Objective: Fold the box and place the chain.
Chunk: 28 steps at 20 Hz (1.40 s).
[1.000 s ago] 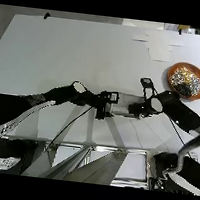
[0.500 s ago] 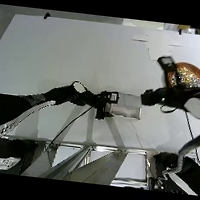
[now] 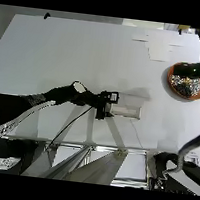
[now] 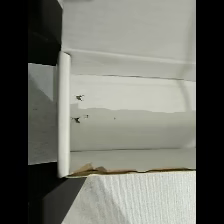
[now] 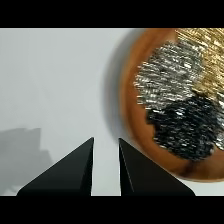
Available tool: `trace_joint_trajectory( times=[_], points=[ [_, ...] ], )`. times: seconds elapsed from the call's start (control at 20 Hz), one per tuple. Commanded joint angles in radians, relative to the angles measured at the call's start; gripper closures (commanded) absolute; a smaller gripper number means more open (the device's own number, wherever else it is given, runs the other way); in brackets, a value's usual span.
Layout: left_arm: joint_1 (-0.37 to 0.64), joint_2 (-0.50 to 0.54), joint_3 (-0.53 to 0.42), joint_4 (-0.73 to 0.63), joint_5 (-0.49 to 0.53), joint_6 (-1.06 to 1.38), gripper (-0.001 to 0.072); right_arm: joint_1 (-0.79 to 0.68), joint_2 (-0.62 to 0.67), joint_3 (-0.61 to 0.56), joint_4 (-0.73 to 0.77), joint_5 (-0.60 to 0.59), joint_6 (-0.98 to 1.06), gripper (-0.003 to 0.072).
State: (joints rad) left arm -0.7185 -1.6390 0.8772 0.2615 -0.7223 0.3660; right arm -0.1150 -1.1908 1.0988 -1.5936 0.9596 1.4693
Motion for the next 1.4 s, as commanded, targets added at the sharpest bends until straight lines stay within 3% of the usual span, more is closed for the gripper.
trace_joint_trajectory(
  times=[0.0,0.35,0.45,0.9,1.1,1.2,1.35],
  points=[
    [0.0,0.0,0.0,0.0,0.0,0.0,0.0377,-0.14,-0.137,0.013,0.0,-0.034,-0.057,0.0529],
    [0.0,0.0,0.0,0.0,0.0,0.0,0.0377,-0.19,-0.275,0.013,0.0,-0.033,-0.11,0.0481],
    [0.0,0.0,0.0,0.0,0.0,0.0,0.0377,-0.19,-0.301,0.013,0.0,-0.024,-0.11,0.0407],
    [0.0,0.0,0.0,0.0,0.0,0.0,0.0377,-0.19,-0.358,0.013,0.004,-0.037,-0.104,0.0411],
    [0.0,0.0,0.0,0.0,0.0,0.0,0.0377,-0.19,-0.37,0.013,0.001,-0.069,-0.074,0.0535],
    [0.0,0.0,0.0,0.0,0.0,0.0,0.0377,-0.19,-0.361,0.013,0.0,-0.063,-0.075,0.0669],
    [0.0,0.0,0.0,0.0,0.0,0.0,0.0377,-0.19,-0.303,0.013,0.0,-0.048,-0.082,0.0671]
  ],
)
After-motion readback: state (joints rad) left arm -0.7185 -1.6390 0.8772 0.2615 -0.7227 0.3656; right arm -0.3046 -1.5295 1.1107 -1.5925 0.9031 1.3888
